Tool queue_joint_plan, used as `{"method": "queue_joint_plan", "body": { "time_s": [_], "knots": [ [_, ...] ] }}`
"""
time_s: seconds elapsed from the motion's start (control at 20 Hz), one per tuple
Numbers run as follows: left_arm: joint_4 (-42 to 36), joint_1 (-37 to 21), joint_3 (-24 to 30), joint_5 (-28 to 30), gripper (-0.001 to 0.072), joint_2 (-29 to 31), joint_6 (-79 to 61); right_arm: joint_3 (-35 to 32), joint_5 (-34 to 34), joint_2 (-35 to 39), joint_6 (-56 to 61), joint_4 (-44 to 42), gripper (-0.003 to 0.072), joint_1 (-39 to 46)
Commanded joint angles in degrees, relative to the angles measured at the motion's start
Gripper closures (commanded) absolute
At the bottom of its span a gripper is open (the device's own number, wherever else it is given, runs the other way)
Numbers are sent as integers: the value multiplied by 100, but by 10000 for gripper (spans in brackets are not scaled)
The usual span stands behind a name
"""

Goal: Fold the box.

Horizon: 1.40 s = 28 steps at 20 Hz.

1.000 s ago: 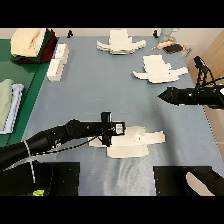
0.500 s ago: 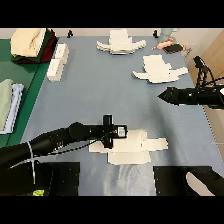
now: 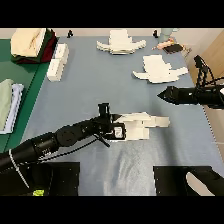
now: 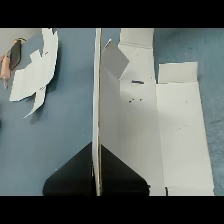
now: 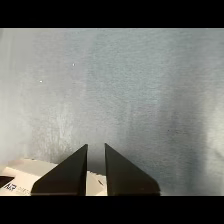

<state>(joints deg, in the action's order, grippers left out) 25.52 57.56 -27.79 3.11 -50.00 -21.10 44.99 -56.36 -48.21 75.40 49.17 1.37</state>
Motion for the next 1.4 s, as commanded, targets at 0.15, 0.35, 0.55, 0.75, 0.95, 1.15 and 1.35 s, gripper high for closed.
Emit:
{"method": "queue_joint_plan", "body": {
  "time_s": [0.15, 0.35, 0.55, 0.75, 0.95, 1.15, 1.35],
  "knots": [
    [151, 271, 315, 116, 695, -363, 531, 4, 13, 0, -2, -79, 525, -4],
    [151, 354, 321, 109, 695, -715, 686, 4, 13, 0, -83, -79, 525, -4],
    [146, 354, 321, 87, 695, -981, 918, 4, 11, 0, -111, -79, 525, -4],
    [127, 313, 319, 92, 692, -977, 1235, 4, 7, 0, -149, -79, 525, -4],
    [127, 160, 249, -33, 692, -901, 1480, 4, 7, 0, -149, -81, 525, -4],
    [129, -483, -107, -1493, 692, -612, 2164, 4, 4, 0, -149, -81, 525, -4],
    [129, -1532, -444, -2990, 692, -608, 2476, 4, -17, 0, -149, -79, 525, -4]
  ]
}}
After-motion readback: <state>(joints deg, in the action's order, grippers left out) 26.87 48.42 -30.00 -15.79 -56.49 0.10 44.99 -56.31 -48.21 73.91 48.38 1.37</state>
